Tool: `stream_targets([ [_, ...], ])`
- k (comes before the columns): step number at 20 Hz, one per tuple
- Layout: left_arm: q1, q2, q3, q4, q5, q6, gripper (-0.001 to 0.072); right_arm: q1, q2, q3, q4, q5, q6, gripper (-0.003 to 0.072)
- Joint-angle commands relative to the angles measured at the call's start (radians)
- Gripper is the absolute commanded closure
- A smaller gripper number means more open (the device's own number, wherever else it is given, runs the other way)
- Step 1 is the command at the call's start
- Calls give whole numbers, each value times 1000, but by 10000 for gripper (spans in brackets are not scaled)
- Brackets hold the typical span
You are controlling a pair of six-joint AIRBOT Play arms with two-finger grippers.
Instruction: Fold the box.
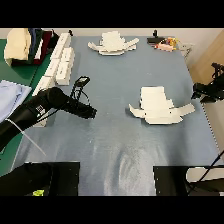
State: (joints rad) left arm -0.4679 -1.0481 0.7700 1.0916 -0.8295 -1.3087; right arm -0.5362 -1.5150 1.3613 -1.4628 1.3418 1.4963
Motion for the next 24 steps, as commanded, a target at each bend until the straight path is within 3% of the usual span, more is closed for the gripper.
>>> stream_targets([
  [1,0,1,0,0,0,0,696,-1,-139,100,-20,126,-60,202],
  [8,0,1,0,0,0,0,696,-52,-251,117,196,248,-188,225],
  [13,0,1,0,0,0,0,696,-55,-255,117,401,339,-276,448],
  [14,0,1,0,0,0,0,696,-50,-255,117,445,363,-290,572],
  [16,0,1,0,0,0,0,696,-38,-253,116,499,389,-301,679],
  [20,0,1,0,0,0,0,697,28,-194,76,524,354,-322,680],
  [24,0,1,0,0,0,0,697,135,-34,-95,572,214,-326,680],
])
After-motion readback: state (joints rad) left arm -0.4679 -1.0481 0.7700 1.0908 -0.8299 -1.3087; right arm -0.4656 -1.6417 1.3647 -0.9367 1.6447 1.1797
